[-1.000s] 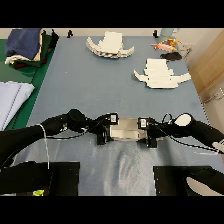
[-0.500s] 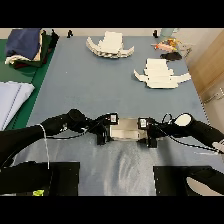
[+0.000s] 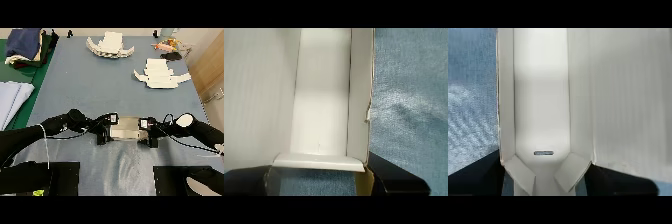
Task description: Fold the box.
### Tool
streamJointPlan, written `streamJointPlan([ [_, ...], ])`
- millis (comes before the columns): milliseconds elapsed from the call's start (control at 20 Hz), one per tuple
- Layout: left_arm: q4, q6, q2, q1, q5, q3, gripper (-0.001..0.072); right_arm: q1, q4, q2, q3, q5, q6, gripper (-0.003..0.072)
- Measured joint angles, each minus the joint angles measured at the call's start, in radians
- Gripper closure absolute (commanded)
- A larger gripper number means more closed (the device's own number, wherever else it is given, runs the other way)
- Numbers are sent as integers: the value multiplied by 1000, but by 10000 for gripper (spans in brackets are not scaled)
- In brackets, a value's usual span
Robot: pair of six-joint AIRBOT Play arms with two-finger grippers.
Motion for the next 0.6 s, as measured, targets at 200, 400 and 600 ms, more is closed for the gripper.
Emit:
streamJointPlan([
  [200,0,2,0,0,-1,0,102,0,-39,16,0,36,59,-34],
  [400,0,1,0,0,1,0,103,0,-132,85,0,79,195,-34],
  [600,0,1,0,0,2,0,102,0,-244,192,1,97,345,-34],
])
